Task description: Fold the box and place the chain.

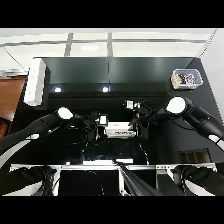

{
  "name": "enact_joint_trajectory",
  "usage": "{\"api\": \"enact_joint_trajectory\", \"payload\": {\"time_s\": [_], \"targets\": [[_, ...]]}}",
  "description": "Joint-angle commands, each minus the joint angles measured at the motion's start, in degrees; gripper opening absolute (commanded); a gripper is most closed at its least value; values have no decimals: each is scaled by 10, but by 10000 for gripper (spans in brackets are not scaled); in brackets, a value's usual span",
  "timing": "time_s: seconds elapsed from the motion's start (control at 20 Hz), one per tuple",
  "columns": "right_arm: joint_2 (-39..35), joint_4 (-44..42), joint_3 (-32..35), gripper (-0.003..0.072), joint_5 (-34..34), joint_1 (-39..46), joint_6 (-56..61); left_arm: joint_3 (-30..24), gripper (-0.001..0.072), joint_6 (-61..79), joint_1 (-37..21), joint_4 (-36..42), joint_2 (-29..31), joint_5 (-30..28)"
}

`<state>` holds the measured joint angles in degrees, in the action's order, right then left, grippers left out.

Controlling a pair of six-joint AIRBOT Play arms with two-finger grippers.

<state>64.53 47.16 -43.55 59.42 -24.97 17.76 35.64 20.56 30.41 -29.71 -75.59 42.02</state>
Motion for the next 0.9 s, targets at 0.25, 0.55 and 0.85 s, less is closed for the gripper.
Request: {"api": "enact_joint_trajectory", "payload": {"time_s": [0.25,0.55,0.85], "targets": [[0,-1,8,329,-16,-7,0,0,457,0,0,0,0,0],[0,-2,28,329,-16,-9,0,0,457,0,0,0,0,0],[-23,-1,12,328,47,3,120,0,457,0,0,0,0,1]]}}
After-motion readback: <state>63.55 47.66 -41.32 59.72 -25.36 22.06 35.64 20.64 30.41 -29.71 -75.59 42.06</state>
